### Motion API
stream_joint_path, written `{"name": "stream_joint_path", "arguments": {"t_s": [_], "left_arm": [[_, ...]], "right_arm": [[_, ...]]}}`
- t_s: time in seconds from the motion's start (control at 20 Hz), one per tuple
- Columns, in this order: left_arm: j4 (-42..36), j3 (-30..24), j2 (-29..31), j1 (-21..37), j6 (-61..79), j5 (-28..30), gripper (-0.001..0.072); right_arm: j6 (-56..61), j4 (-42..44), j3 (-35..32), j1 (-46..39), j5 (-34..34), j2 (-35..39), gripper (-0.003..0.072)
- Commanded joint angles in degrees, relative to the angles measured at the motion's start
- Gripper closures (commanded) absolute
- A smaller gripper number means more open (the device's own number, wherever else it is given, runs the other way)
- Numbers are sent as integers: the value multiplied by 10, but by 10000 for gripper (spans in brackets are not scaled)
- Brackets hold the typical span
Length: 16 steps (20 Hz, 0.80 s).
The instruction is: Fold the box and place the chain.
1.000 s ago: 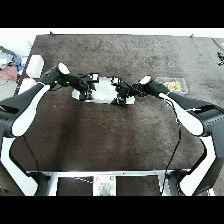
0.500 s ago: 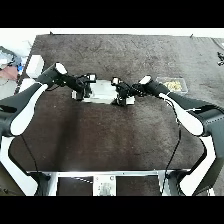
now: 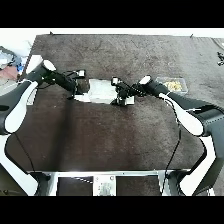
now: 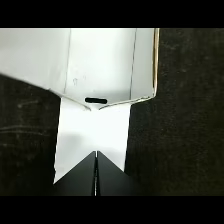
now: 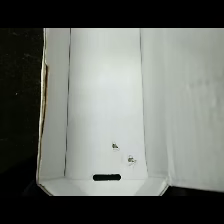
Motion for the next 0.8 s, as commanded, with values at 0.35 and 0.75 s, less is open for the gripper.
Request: {"name": "stream_joint_path", "arguments": {"t_s": [0.35, 0.75], "left_arm": [[-72, 15, 60, 127, -314, -86, 703], [36, -32, 58, 152, -611, -18, 702]], "right_arm": [[0, 0, 0, 0, 0, 0, 84], [0, 0, 0, 0, 0, 0, 84]]}}
